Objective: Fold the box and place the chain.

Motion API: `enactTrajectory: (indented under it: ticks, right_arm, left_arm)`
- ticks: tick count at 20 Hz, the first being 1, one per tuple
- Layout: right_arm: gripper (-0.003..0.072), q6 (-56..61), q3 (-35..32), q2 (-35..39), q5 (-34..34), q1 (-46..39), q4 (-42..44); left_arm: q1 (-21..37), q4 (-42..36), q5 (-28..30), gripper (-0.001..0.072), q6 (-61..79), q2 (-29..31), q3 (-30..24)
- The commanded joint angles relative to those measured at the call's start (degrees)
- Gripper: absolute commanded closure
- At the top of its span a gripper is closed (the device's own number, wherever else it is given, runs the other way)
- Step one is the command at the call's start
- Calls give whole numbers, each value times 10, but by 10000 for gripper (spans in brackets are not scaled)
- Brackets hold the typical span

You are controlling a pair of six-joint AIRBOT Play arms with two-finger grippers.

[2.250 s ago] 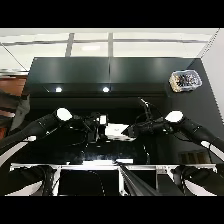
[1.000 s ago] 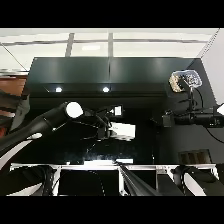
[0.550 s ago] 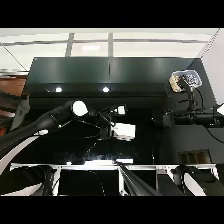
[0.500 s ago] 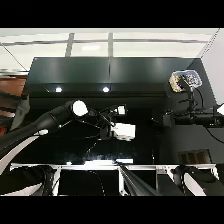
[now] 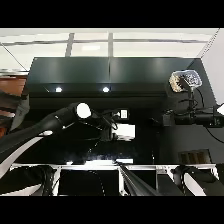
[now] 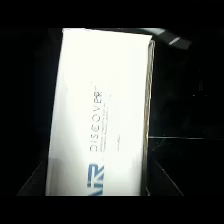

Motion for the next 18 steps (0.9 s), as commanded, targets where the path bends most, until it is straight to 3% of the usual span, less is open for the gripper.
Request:
enactTrajectory:
  ticks: [1,3,4,5,6,9,13,16,18]
  right_arm:
    - [674,3,0,1,-6,0,0]
    - [674,5,0,1,-3,0,0]
    - [674,5,0,1,-2,0,0]
    - [673,5,0,1,-2,0,0]
    - [674,5,0,1,-2,0,0]
    - [674,7,0,1,-2,0,0]
    - [674,16,0,1,-14,0,0]
    - [674,26,0,1,-35,0,1]
    - [674,48,0,1,-52,0,1]
  left_arm:
    - [-41,59,65,-3,3,-33,0]
    - [-52,91,71,4,-14,-37,0]
    - [-51,99,57,163,-24,-36,3]
    - [-45,116,40,393,-56,-33,9]
    - [-31,131,24,419,-99,-27,16]
    - [66,218,4,420,-239,8,23]
    - [302,326,12,420,-417,11,63]
    - [487,321,-2,419,-507,-51,166]
    - [558,322,-47,419,-505,-120,271]
